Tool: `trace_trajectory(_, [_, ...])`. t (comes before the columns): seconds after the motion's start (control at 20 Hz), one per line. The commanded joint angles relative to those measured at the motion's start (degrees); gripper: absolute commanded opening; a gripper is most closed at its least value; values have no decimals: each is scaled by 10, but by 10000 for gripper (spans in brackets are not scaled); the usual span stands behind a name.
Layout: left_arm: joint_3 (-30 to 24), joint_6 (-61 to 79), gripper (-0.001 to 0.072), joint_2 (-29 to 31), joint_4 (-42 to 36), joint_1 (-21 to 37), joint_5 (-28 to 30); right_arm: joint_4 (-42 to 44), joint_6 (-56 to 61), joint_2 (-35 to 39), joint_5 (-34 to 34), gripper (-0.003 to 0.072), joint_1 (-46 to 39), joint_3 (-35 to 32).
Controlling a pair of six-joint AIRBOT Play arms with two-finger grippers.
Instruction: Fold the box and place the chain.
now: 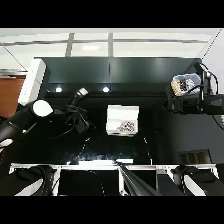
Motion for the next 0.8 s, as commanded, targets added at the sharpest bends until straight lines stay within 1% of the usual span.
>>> trace_trajectory(0.0, [-19, 382, 720, -51, -91, -15, 27, 1, 22, 0, 2, 294, 0, 0])
trace_trajectory(0.15, [-16, 560, 720, -96, -123, -13, 31, 0, 28, 0, 3, 294, 1, 0])
trace_trajectory(0.2, [-10, 576, 720, -110, -143, -7, 30, 0, 28, 0, 3, 294, 1, 0])
trace_trajectory(0.3, [2, 581, 720, -140, -190, -2, 30, 0, 30, 0, 2, 294, 1, 0])
trace_trajectory(0.35, [11, 582, 720, -156, -198, -3, 26, 0, 32, 0, 3, 293, 1, 0])
trace_trajectory(0.55, [46, 582, 720, -200, -187, -26, 19, 0, 32, 0, 6, 294, 1, 0])
trace_trajectory(0.75, [58, 581, 719, -217, -189, -35, 14, 0, 32, 0, 8, 293, 1, 0])
